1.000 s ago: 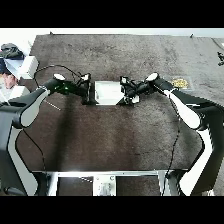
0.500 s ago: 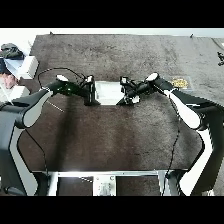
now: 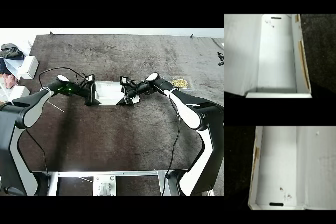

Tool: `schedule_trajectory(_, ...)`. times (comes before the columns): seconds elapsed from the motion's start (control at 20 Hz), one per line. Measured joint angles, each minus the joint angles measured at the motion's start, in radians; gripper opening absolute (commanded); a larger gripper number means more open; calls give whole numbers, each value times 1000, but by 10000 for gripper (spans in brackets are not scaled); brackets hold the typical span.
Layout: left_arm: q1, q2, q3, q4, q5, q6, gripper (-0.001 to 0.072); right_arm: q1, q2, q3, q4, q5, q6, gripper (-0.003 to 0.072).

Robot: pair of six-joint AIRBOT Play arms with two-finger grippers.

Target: Fold the box and place the chain.

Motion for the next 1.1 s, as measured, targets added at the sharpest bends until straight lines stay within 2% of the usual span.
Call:
schedule_trajectory(1.0, 0, -8, 1, 36, 19, 3, 708, 0, 0, 0, 1, 3, 0, 331)
schedule_trajectory(1.05, 0, -9, 1, 35, 19, 3, 695, 0, 0, 0, 1, 3, 0, 331)
schedule_trajectory(1.1, 0, -9, 1, 34, 18, 2, 499, 0, 0, 0, 1, 3, 0, 332)
